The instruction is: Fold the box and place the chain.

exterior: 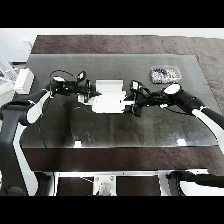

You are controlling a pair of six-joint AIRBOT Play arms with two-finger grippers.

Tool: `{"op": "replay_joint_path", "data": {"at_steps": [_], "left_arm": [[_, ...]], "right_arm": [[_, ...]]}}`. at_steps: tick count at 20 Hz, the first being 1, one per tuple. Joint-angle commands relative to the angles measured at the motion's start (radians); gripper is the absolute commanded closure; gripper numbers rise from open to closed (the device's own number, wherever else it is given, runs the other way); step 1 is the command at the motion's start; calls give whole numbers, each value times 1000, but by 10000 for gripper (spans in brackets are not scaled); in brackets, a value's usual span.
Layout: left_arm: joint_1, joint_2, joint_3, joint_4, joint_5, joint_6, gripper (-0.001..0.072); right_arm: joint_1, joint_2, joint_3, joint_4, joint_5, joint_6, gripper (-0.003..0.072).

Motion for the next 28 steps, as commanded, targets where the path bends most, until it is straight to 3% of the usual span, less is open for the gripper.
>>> {"op": "replay_joint_path", "data": {"at_steps": [1,6,23,28], "left_arm": [[0,-1,0,-1,0,0,688],[0,-1,0,-1,0,0,688],[0,-1,0,-4,0,0,688],[0,-1,0,-4,0,0,688]], "right_arm": [[3,-13,-39,3,-5,-85,84],[19,-75,-40,28,-79,-140,83],[68,-114,-39,64,-238,-203,55],[67,-109,-39,164,-265,-291,55]]}}
